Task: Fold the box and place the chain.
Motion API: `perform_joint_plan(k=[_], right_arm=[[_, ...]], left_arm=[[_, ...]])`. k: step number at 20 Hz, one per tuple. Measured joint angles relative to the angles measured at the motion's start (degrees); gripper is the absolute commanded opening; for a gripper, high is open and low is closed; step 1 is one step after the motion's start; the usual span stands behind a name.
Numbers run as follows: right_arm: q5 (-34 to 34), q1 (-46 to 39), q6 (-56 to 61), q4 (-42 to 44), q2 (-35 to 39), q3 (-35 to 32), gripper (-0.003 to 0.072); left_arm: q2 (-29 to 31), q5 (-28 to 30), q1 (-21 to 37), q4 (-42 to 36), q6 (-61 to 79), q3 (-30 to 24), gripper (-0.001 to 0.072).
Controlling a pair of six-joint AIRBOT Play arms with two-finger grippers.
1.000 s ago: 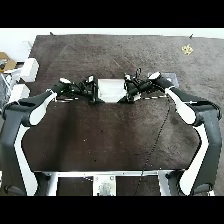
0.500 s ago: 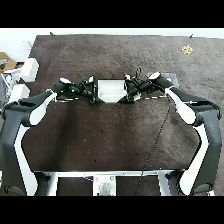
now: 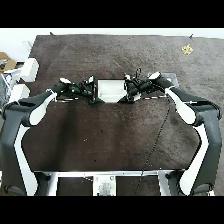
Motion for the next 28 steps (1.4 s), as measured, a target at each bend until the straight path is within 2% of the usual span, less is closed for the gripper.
perform_joint_plan(k=[19,20,21,25,28], right_arm=[[0.20,0.02,-0.04,0.15,-0.02,0.00,0.0454],[0.28,0.02,-0.04,0.20,-0.02,0.02,0.0657],[0.85,0.02,-0.22,0.22,-0.02,0.02,0.0688],[1.38,0.02,0.61,-0.44,0.55,0.00,0.0688],[1.88,-0.35,3.61,-5.31,2.47,-0.04,0.0688]], left_arm=[[0.00,-0.15,0.00,-0.33,0.02,0.00,0.0222],[0.00,-0.15,0.00,-0.33,0.02,0.00,0.0222],[0.00,-0.13,0.00,-0.31,0.17,0.02,0.0222],[0.02,-0.13,0.07,-0.28,0.15,0.02,0.0222],[0.00,-0.33,0.07,-0.24,0.15,0.02,0.0222]])
